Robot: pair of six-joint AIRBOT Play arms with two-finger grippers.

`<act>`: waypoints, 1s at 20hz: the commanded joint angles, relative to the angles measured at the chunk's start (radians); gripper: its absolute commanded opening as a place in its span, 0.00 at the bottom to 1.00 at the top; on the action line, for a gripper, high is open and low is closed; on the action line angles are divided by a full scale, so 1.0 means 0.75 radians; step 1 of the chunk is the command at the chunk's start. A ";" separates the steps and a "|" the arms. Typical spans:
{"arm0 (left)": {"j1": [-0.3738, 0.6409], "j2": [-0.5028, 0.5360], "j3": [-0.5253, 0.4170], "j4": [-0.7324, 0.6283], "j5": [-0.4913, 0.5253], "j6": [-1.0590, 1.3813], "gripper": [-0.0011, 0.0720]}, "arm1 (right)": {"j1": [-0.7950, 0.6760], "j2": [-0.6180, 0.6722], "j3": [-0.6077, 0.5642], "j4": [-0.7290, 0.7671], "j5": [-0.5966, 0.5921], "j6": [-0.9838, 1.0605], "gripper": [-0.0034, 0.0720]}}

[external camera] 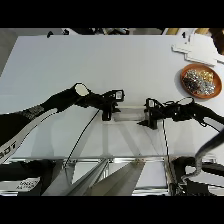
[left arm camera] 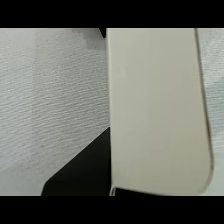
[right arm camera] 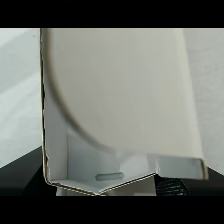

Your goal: Fold the box and place the chain.

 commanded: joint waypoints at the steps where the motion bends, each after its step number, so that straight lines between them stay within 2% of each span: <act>1: -0.001 0.000 -0.001 0.000 -0.021 0.000 0.03 | -0.001 -0.001 0.000 0.001 0.000 0.000 0.47; 4: 0.001 0.001 -0.001 0.001 -0.045 0.001 0.03 | -0.001 -0.001 0.000 0.001 0.000 0.000 0.47; 5: 0.003 0.003 -0.001 0.002 -0.052 0.001 0.09 | -0.001 -0.001 0.000 0.001 0.000 0.000 0.47; 7: 0.008 0.021 -0.001 0.001 -0.045 0.000 0.59 | -0.001 -0.001 -0.001 0.001 0.000 -0.001 0.47; 8: 0.011 0.037 -0.001 0.007 -0.045 -0.001 0.74 | -0.001 -0.001 0.000 0.001 0.000 0.000 0.47; 9: 0.018 0.056 -0.001 0.031 -0.045 -0.030 0.79 | -0.001 -0.001 0.000 0.001 0.000 -0.001 0.47; 10: 0.025 0.075 -0.001 0.076 -0.046 -0.075 0.79 | -0.001 -0.001 0.000 0.001 0.000 0.000 0.47; 13: 0.063 0.153 -0.001 0.324 -0.065 -0.309 0.78 | -0.001 -0.001 0.000 0.001 0.000 -0.001 0.47; 14: 0.075 0.190 -0.001 0.415 -0.096 -0.408 0.75 | -0.001 -0.001 0.000 0.001 0.000 0.000 0.47; 15: 0.081 0.226 -0.001 0.497 -0.137 -0.506 0.49 | -0.001 -0.001 0.000 0.001 0.000 -0.001 0.47; 16: 0.078 0.271 -0.001 0.574 -0.203 -0.574 0.09 | -0.001 -0.001 0.000 0.001 0.000 -0.001 0.47; 17: 0.069 0.307 -0.001 0.608 -0.275 -0.584 0.02 | -0.001 -0.001 -0.001 0.001 0.000 -0.001 0.47; 18: 0.055 0.339 -0.001 0.618 -0.342 -0.610 0.02 | -0.001 -0.001 0.000 0.001 0.000 -0.001 0.47; 20: 0.001 0.380 -0.001 0.612 -0.374 -0.763 0.02 | -0.001 -0.001 0.000 0.001 0.000 0.000 0.47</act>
